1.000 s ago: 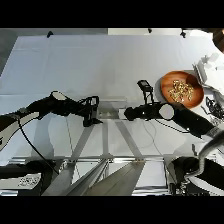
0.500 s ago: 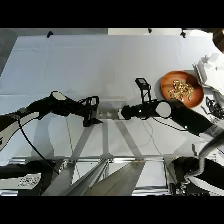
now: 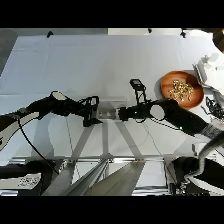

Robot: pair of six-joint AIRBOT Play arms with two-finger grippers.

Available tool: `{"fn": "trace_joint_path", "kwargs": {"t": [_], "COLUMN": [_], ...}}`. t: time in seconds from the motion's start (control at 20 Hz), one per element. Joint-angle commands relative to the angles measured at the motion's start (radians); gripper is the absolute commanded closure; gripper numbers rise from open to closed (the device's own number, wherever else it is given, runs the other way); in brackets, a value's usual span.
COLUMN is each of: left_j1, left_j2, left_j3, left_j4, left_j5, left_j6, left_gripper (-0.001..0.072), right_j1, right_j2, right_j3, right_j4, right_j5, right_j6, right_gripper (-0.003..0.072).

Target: Fold the box and place the chain.

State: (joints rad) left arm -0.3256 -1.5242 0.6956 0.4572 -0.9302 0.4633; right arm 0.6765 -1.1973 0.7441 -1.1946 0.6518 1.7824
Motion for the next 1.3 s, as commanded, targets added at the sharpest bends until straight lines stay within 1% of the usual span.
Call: {"fn": "trace_joint_path", "kwargs": {"t": [0.0, 0.05, 0.3, 0.5, 0.55, 0.6, 0.65, 0.8, 0.9, 1.0, 1.1, 1.25], "left_j1": [0.0, 0.0, 0.0, 0.0, 0.0, 0.0, 0.0, 0.0, 0.0, 0.0, 0.0, 0.0], "left_j2": [0.0, 0.0, 0.0, 0.0, 0.0, 0.0, 0.0, 0.0, 0.001, 0.0, 0.0, 0.0], "left_j3": [0.0, 0.0, 0.0, 0.0, 0.0, 0.0, 0.0, 0.0, 0.0, 0.0, 0.0, 0.0], "left_j4": [0.0, 0.0, 0.0, 0.0, 0.0, 0.0, 0.0, 0.0, 0.0, 0.0, 0.0, 0.0], "left_j5": [-0.001, -0.001, -0.001, -0.001, -0.001, -0.001, -0.001, -0.001, -0.001, -0.001, -0.001, -0.001], "left_j6": [0.0, 0.0, 0.0, 0.0, 0.0, 0.0, 0.0, 0.0, 0.0, 0.0, 0.0, 0.0], "left_gripper": [0.0496, 0.0496, 0.0496, 0.0496, 0.0496, 0.0496, 0.0496, 0.0496, 0.0496, 0.0496, 0.0496, 0.0496], "right_j1": [0.027, 0.029, 0.029, 0.029, 0.029, 0.029, 0.029, 0.029, 0.038, 0.064, 0.091, 0.108], "right_j2": [-0.01, -0.023, -0.108, -0.11, -0.11, -0.11, -0.111, -0.13, -0.169, -0.214, -0.256, -0.296], "right_j3": [0.013, 0.013, 0.014, 0.042, 0.055, 0.073, 0.093, 0.163, 0.213, 0.243, 0.259, 0.278], "right_j4": [-0.037, -0.057, -0.22, -0.251, -0.249, -0.25, -0.253, -0.297, -0.347, -0.399, -0.441, -0.514], "right_j5": [0.008, 0.019, 0.045, 0.048, 0.051, 0.069, 0.092, 0.185, 0.273, 0.333, 0.346, 0.347], "right_j6": [0.029, 0.033, 0.238, 0.263, 0.263, 0.263, 0.262, 0.262, 0.263, 0.264, 0.296, 0.474], "right_gripper": [0.0229, 0.0229, 0.0229, 0.0221, 0.018, 0.0099, 0.008, 0.0081, 0.0082, 0.0084, 0.0085, 0.0098]}}
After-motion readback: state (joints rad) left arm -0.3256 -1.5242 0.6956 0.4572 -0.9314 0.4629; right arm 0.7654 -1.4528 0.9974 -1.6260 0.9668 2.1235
